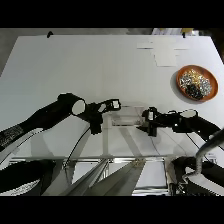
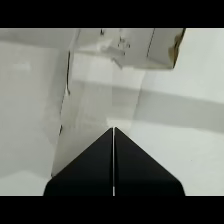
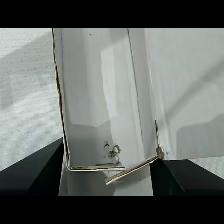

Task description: Fold the box and place the chain.

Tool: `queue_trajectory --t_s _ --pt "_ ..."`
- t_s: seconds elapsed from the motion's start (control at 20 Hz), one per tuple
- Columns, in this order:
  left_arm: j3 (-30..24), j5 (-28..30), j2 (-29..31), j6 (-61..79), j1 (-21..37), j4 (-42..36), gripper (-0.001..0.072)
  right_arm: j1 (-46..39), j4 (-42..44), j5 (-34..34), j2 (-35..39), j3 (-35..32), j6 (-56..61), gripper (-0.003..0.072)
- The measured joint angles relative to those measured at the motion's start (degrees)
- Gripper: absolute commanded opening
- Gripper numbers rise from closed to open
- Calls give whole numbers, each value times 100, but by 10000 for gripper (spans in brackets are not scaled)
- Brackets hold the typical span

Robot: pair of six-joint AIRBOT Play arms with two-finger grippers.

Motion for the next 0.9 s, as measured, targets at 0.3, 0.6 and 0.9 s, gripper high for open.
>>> queue_trajectory --t_s 0.3,0.6,0.9 --pt "-232 551 -4 1414 177 -356 350 0 0 0 0 0 2 476" --pt "-267 1108 -31 2243 142 -813 350 0 2 -2 0 0 4 476" --pt "-269 1322 -151 2400 87 -953 338 0 0 -2 0 0 2 476"
